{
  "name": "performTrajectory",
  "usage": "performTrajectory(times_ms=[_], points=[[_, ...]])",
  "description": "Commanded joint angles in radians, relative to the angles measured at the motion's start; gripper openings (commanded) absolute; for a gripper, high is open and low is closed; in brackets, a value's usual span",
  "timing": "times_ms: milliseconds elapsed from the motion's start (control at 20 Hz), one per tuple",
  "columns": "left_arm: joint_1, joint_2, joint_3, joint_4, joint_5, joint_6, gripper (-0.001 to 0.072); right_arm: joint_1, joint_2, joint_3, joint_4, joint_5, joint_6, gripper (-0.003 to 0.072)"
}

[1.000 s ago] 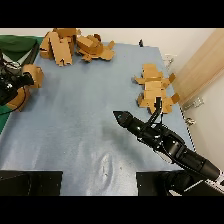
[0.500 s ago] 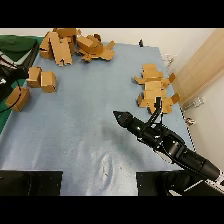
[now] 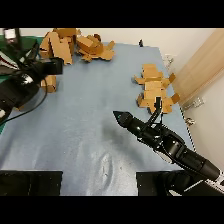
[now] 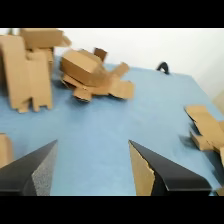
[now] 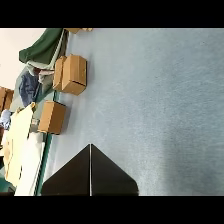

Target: Fold the box.

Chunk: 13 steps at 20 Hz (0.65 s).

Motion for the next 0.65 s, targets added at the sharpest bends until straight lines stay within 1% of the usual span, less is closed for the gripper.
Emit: performTrajectory(times_ms=[0,150,300,600], points=[[-0.135,-0.019,-0.001,-0.008,0.109,0.004,0.0698,0.000,0.001,0.001,0.001,0.000,0.000,0.0008],[-0.189,-0.043,-0.003,-0.054,0.111,0.003,0.0698,0.000,0.001,0.001,0.001,0.000,0.000,0.0008],[-0.232,-0.048,-0.003,-0.060,0.103,0.003,0.0698,0.000,0.001,0.001,0.001,0.000,0.000,0.0008],[-0.246,-0.048,-0.003,-0.060,0.099,0.003,0.0698,0.000,0.001,0.001,0.001,0.000,0.000,0.0008]])
